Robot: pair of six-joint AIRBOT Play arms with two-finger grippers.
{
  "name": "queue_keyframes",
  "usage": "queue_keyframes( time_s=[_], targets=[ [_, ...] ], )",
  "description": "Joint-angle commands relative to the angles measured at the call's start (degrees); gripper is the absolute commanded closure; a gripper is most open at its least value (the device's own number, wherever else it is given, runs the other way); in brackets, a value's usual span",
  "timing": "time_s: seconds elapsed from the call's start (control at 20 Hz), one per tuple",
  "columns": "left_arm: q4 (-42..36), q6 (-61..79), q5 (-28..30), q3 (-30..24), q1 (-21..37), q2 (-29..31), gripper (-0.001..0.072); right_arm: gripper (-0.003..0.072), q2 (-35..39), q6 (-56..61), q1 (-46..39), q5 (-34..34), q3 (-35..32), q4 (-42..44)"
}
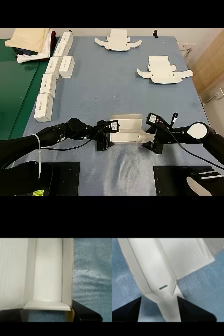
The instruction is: Fold the box.
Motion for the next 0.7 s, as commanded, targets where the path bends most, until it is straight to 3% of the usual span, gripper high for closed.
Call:
queue_keyframes(
  time_s=[0.0, 0.25, 0.55, 0.65],
  targets=[
    [0.07, 0.09, -0.13, 0.0, 0.02, -0.02, 0.0185, -0.0025, 3.02, 15.45, 0.04, 4.85, 0.04, 1.53],
    [0.07, 0.09, -0.13, 0.0, 0.02, -0.02, 0.0185, -0.0024, 3.67, 52.94, 0.28, 11.98, 0.04, 16.48],
    [0.07, 0.09, -0.13, 0.0, 0.02, -0.02, 0.0185, -0.001, 3.19, 54.95, 0.33, 13.94, 0.04, 21.88],
    [0.07, 0.09, -0.13, 0.0, 0.02, -0.02, 0.0185, 0.006, 3.21, 50.07, 0.31, 15.32, 0.04, 27.74]
  ],
)
